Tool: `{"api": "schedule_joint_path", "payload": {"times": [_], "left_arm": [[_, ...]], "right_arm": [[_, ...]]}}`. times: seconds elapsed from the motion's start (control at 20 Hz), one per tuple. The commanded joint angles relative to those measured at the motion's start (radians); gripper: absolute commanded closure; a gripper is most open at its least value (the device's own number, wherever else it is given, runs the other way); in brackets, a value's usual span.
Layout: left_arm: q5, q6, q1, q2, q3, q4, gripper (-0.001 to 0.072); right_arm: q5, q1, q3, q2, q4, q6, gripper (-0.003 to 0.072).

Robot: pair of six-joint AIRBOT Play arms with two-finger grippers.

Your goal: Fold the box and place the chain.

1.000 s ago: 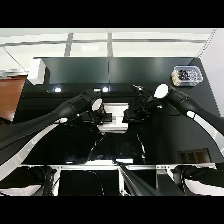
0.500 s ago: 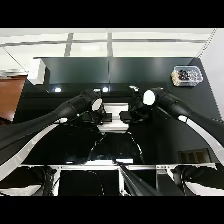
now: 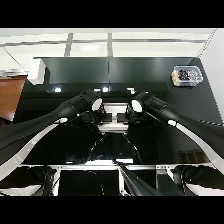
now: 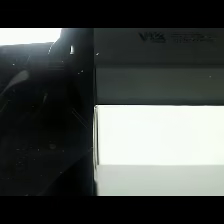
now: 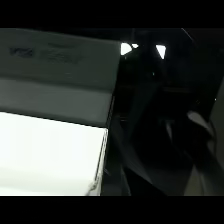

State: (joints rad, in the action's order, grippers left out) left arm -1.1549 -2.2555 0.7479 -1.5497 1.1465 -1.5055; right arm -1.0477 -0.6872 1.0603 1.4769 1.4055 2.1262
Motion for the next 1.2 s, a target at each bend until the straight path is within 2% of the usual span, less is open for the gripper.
{"api": "schedule_joint_path", "payload": {"times": [0.0, 0.05, 0.25, 0.3, 0.35, 0.4, 0.45, 0.5, 0.65, 0.7, 0.75, 0.8, 1.05, 1.15], "left_arm": [[-0.003, 0.000, -0.001, -0.001, 0.000, 0.000, 0.0682], [-0.006, 0.000, -0.001, -0.001, 0.000, 0.000, 0.0682], [-0.006, 0.000, -0.001, -0.001, 0.000, 0.000, 0.0682], [-0.006, 0.000, -0.001, -0.001, 0.000, 0.000, 0.0682], [-0.006, 0.000, -0.001, -0.001, 0.000, 0.000, 0.0682], [-0.006, 0.000, -0.001, -0.001, 0.000, 0.000, 0.0682], [-0.006, 0.001, -0.001, -0.001, 0.000, 0.000, 0.0682], [-0.006, 0.000, -0.001, -0.001, 0.000, 0.000, 0.0682], [-0.006, 0.000, -0.001, -0.001, 0.000, 0.000, 0.0682], [-0.006, 0.000, -0.001, -0.001, 0.000, 0.000, 0.0682], [-0.006, 0.000, -0.001, -0.001, 0.000, 0.000, 0.0682], [-0.006, 0.000, -0.001, -0.001, 0.000, 0.000, 0.0682], [-0.006, 0.000, -0.001, -0.001, 0.000, 0.000, 0.0682], [-0.006, 0.000, -0.001, -0.001, 0.000, 0.000, 0.0682]], "right_arm": [[-0.023, -0.013, 0.002, 0.010, 0.035, 0.060, 0.0449], [-0.023, -0.013, 0.002, 0.010, 0.034, 0.066, 0.0675], [-0.022, -0.025, 0.002, 0.010, 0.033, 0.081, 0.0667], [-0.019, -0.025, 0.002, 0.010, 0.031, 0.081, 0.0634], [-0.018, -0.025, 0.002, 0.010, 0.031, 0.081, 0.0489], [-0.018, -0.025, 0.002, 0.010, 0.031, 0.081, 0.0486], [-0.018, -0.025, 0.002, 0.010, 0.032, 0.081, 0.0497], [-0.018, -0.025, 0.002, 0.010, 0.034, 0.081, 0.0667], [-0.024, -0.025, 0.002, 0.008, 0.045, 0.081, 0.0667], [-0.024, -0.025, 0.002, 0.006, 0.047, 0.081, 0.0656], [-0.024, -0.024, 0.003, -0.002, 0.047, 0.081, 0.0446], [-0.026, -0.024, 0.005, -0.014, 0.050, 0.079, 0.0356], [-0.130, -0.016, 0.084, -0.185, 0.086, -0.050, 0.0357], [-0.151, 0.006, 0.114, -0.289, 0.188, -0.081, 0.0357]]}}
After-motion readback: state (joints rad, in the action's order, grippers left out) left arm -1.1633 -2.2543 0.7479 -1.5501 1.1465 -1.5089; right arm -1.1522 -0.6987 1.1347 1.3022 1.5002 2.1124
